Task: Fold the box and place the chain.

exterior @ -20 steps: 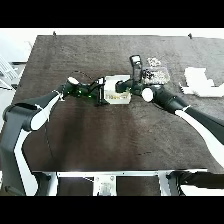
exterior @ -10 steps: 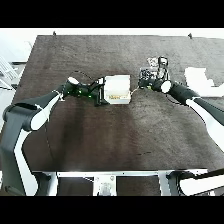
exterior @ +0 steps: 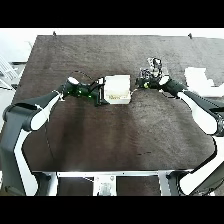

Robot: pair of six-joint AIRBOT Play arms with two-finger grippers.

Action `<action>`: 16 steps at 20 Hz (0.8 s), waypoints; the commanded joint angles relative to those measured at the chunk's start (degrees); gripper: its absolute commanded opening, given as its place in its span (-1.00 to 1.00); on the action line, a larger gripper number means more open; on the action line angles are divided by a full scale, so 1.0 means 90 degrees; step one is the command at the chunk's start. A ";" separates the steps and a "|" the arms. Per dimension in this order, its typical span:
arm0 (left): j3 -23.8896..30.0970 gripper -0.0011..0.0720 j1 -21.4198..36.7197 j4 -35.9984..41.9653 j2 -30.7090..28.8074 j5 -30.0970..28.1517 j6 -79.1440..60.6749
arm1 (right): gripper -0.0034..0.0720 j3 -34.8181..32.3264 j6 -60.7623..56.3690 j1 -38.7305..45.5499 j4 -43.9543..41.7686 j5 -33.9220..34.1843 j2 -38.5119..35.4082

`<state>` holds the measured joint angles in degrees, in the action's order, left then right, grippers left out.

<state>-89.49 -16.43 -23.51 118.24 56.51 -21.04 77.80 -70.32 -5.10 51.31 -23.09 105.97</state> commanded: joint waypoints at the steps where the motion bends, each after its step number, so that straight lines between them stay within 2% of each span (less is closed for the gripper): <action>1: 0.0002 0.73 0.0002 -0.0002 0.0002 -0.0010 0.0000 | -0.88 0.0153 0.0442 0.0138 -0.0299 -0.0396 -0.0046; 3: 0.0002 0.73 0.0002 -0.0002 0.0002 -0.0010 0.0000 | -0.89 0.0153 0.0542 0.0131 -0.0216 -0.0515 -0.0602; 7: 0.0002 0.73 0.0002 -0.0002 0.0002 -0.0010 0.0000 | -0.89 0.0153 0.0430 -0.0051 0.0396 -0.0495 -0.2465; 11: 0.0002 0.73 0.0002 -0.0002 0.0002 -0.0007 0.0000 | -0.89 0.0155 -0.0090 -0.0525 0.1666 -0.0493 -0.4102; 16: 0.0002 0.72 0.0002 -0.0002 0.0002 0.0000 0.0000 | -0.89 0.0325 -0.0964 -0.1588 0.3402 -0.0442 -0.5253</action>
<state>-89.49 -16.43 -23.53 118.24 56.45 -21.02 79.75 -74.11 -14.44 71.88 -27.40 64.49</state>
